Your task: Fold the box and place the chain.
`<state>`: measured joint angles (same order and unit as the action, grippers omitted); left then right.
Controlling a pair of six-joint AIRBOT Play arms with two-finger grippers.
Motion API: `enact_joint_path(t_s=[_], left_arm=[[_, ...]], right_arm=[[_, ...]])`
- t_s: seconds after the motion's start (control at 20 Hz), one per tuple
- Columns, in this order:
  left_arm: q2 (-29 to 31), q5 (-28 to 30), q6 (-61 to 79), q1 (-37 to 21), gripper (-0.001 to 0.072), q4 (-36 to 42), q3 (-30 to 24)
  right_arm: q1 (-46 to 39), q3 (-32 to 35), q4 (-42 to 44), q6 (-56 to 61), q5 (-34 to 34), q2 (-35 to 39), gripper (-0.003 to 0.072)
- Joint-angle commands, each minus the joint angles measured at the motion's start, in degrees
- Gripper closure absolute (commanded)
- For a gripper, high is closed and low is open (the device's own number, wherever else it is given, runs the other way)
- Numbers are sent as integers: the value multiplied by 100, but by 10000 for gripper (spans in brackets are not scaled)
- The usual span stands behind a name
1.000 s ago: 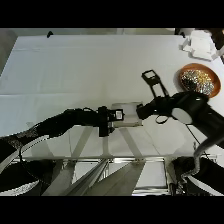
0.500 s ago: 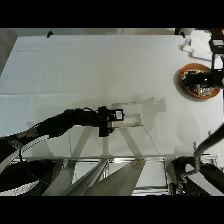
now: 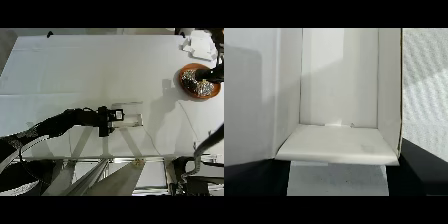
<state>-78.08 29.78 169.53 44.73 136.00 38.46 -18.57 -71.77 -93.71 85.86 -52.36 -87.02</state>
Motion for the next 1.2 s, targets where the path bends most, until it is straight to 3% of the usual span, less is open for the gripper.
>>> enact_joint_path(t_s=[0.0, 0.05, 0.3, 0.45, 0.6, 0.65, 0.9, 1.15], left_arm=[[2, 0, 0, 0, 574, 0, 0], [2, 0, 0, 0, 574, 0, 0], [0, 0, 0, 0, 574, 0, 0], [0, 0, 0, 0, 574, -2, 0], [2, 0, 0, 0, 574, 0, 0], [0, 2, 0, 0, 574, 0, 0], [2, 0, 0, 0, 574, -2, 0], [0, 2, 0, 0, 574, 0, 0]], right_arm=[[-61, -302, 2, 109, -190, -708, 199], [-61, -302, -39, 103, -188, -793, 234], [-61, -302, -28, 66, -192, -1073, 234], [-61, -302, -48, 63, -136, -1132, 316], [-61, -304, -28, 66, -149, -1123, 609], [-61, -304, -28, 66, -181, -1091, 664], [-59, -304, -28, -181, -236, -411, 665], [-59, -304, 490, -892, -619, 920, 665]])
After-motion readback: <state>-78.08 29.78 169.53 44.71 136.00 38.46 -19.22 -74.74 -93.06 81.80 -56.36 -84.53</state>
